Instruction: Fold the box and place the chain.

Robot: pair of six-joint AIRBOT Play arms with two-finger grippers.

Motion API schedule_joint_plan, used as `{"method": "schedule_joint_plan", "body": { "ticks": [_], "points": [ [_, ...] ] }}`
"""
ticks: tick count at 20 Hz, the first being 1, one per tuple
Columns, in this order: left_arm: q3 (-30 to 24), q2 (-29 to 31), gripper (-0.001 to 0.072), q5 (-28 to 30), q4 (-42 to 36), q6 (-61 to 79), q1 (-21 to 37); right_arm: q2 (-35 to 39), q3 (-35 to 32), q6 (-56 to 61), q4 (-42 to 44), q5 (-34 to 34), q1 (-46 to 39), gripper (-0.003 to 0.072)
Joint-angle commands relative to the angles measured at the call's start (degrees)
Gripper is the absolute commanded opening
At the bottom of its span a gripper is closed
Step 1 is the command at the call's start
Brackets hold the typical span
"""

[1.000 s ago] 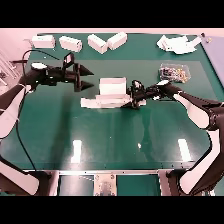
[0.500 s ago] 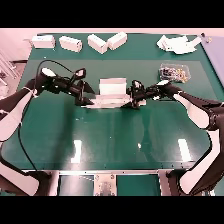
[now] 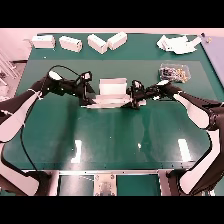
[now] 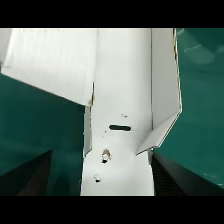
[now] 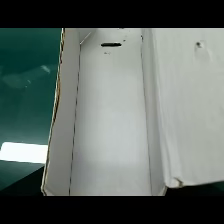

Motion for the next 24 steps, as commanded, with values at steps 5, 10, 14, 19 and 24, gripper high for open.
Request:
{"method": "schedule_joint_plan", "body": {
  "ticks": [5, 10, 14, 19, 24],
  "points": [
    [-0.07, -0.02, 0.072, -0.61, 3.04, -3.52, -1.14, -0.02, 0.04, 0.02, 0.02, 0.02, 0.02, 0.0585],
    [-0.24, -0.02, 0.0683, -2.01, 2.93, -3.52, -1.42, -0.02, 0.04, 0.02, 0.02, 0.0, 0.02, 0.0585],
    [-2.62, -0.02, 0.0561, -1.6, 2.67, -2.36, -2.32, -0.02, 0.04, 0.0, 0.02, 0.0, 0.02, 0.0585],
    [-3.34, -0.02, 0.056, 4.02, 2.49, -0.02, -4.72, -0.02, 0.04, 0.02, 0.02, 0.0, 0.02, 0.0585],
    [-3.34, -0.02, 0.0559, 5.2, 3.02, 0.68, -4.72, -0.02, 0.04, 0.0, 0.02, 0.0, 0.02, 0.0584]
  ]
}}
